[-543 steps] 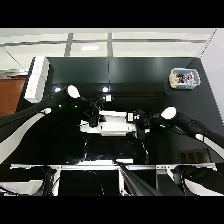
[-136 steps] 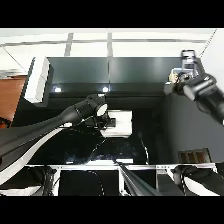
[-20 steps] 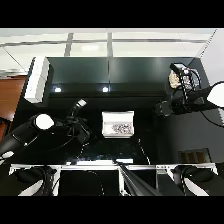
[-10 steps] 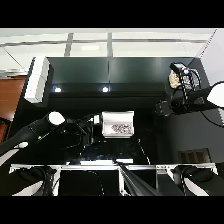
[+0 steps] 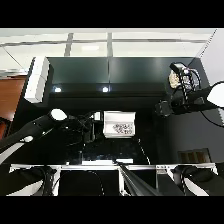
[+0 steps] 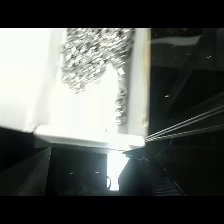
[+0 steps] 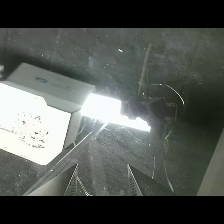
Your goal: Fold the box and place the chain.
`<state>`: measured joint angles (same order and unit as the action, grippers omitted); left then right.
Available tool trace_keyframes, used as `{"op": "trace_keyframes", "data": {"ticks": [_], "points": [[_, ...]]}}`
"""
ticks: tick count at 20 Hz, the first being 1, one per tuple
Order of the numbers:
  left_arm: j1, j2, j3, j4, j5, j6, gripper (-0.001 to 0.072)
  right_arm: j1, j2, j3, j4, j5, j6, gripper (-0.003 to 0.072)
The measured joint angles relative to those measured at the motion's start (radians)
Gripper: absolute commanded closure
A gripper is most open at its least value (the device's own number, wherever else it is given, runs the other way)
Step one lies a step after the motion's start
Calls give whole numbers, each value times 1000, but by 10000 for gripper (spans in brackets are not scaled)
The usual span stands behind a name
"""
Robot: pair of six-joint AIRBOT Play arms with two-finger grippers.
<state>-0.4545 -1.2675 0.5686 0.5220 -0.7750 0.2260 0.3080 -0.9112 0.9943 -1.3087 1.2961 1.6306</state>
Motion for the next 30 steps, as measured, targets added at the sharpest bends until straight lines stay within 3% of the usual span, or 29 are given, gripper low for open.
{"op": "trace_keyframes", "data": {"ticks": [12, 13, 14, 15, 16, 17, 21, 25, 30], "points": [[-37, -72, 79, -6, -29, 56, 17, 0, 0, -11, 0, -54, 0, 320], [-43, -72, 80, -6, -28, 57, 103, 0, -1, -20, 0, -70, 0, 320], [-49, -73, 81, -6, -24, 59, 247, 0, -3, -35, 2, -98, 0, 320], [-56, -74, 82, -6, -17, 59, 287, 0, -6, -54, 8, -133, 0, 304], [-61, -74, 82, -7, -10, 59, 287, 0, -13, -75, 23, -183, 0, 121], [-66, -74, 82, -7, -1, 56, 287, 0, -24, -95, 45, -236, 0, 4], [-74, -74, 82, -7, 15, 53, 287, 0, -119, -141, 207, -453, -42, 7], [-76, -74, 82, -7, 25, 51, 288, 16, -219, -153, 396, -520, -332, 8], [-76, -74, 82, -7, 29, 51, 287, 30, -237, -142, 466, -365, -864, 8]]}}
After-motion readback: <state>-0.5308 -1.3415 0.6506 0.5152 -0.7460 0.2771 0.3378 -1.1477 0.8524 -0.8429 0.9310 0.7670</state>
